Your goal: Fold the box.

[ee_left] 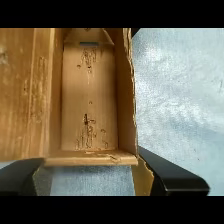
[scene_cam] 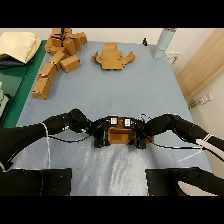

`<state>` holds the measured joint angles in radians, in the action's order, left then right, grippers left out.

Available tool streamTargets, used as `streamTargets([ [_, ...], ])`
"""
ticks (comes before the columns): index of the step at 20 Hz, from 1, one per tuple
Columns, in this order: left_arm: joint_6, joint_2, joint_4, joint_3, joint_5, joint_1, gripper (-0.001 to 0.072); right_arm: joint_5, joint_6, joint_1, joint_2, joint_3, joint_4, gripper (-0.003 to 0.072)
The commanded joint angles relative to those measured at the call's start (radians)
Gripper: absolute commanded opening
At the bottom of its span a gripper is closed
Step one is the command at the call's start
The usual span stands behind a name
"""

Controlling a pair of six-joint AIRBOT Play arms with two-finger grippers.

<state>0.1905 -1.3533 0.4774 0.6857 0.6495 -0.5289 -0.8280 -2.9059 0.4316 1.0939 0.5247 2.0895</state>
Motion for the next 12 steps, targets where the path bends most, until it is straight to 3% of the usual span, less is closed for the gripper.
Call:
streamTargets([
  [1,0.000,-0.003,-0.005,0.009,-0.015,-0.005,0.0715,0.000,0.000,0.001,0.000,0.000,0.000,0.0501],
  [7,-0.008,-0.023,0.016,0.017,0.000,-0.008,0.0713,0.000,0.000,0.001,0.000,0.000,0.000,0.0501],
  [9,-0.007,-0.023,0.020,0.017,0.007,-0.008,0.0596,0.000,0.000,0.001,0.000,0.000,0.000,0.0501],
  [12,-0.007,-0.023,0.019,0.017,0.007,-0.008,0.0594,0.000,0.000,0.001,0.000,0.000,0.000,0.0501],
])
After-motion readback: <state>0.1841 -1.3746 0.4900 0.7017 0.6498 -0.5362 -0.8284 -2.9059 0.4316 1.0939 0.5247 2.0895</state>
